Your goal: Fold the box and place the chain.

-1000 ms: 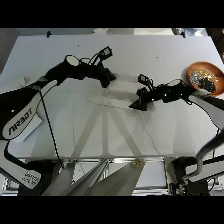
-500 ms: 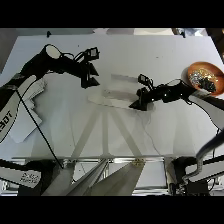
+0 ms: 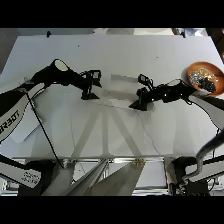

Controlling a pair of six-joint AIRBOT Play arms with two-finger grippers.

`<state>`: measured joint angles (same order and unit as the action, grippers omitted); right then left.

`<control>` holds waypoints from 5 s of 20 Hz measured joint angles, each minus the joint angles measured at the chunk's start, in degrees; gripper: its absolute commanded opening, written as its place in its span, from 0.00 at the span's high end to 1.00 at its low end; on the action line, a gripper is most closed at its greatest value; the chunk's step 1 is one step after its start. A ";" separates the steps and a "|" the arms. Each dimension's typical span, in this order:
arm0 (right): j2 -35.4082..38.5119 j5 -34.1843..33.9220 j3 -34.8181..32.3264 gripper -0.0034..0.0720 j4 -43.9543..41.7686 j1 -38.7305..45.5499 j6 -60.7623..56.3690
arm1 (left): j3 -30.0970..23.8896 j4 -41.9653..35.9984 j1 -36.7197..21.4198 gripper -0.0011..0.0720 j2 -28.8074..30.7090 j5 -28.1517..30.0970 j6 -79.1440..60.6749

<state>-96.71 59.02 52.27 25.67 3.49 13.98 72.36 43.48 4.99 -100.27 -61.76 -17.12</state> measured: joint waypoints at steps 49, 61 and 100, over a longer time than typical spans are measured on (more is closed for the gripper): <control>0.00 0.00 0.02 0.43 -0.02 0.02 0.04 | -0.70 -3.69 5.05 0.70 1.20 3.13 -10.12; 0.00 0.17 0.02 0.43 0.13 0.00 0.07 | -0.72 -6.93 5.20 0.79 1.11 0.57 -10.12; 0.00 0.00 -0.02 0.43 0.00 -0.07 0.00 | -1.16 23.52 -3.72 0.97 7.19 -0.76 76.35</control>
<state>-96.71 59.02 52.25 25.67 3.42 13.98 71.20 67.00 1.28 -93.08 -62.52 59.22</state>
